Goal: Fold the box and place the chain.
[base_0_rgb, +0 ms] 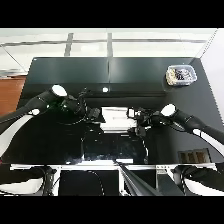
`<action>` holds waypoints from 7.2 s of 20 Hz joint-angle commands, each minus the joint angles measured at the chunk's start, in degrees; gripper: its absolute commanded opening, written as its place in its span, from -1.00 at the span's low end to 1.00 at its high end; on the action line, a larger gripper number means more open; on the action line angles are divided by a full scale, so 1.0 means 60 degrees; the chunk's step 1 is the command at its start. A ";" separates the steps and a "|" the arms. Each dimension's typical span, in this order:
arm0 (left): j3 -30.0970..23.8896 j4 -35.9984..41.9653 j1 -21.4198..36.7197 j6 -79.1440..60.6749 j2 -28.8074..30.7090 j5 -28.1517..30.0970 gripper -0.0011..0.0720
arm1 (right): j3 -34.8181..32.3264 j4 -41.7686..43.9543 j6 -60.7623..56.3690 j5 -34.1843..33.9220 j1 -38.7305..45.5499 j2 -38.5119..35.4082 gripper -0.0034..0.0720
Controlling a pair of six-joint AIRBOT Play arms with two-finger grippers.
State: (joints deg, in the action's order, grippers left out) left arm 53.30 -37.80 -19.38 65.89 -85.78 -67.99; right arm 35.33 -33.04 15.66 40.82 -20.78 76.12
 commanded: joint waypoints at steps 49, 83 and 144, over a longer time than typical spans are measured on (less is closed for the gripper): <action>0.2590 -0.7901 -0.4408 1.0320 -0.0794 0.0495 -0.91 | 0.0000 0.0000 -0.0004 0.0004 -0.0007 0.0000 -0.41; 0.2586 -0.7850 -0.4481 1.0287 -0.0790 0.0433 -0.90 | -0.0011 -0.2470 -0.1858 0.1730 0.0940 -0.2007 0.75; 0.2586 -0.7839 -0.4375 1.1052 -0.0790 0.0324 -0.90 | 0.0780 0.1701 -1.1788 0.4641 0.2965 0.0146 0.43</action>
State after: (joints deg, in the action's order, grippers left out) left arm 68.82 -84.82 -45.69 132.20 -90.52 -66.17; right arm 38.52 -23.46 -54.94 65.98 -1.39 76.84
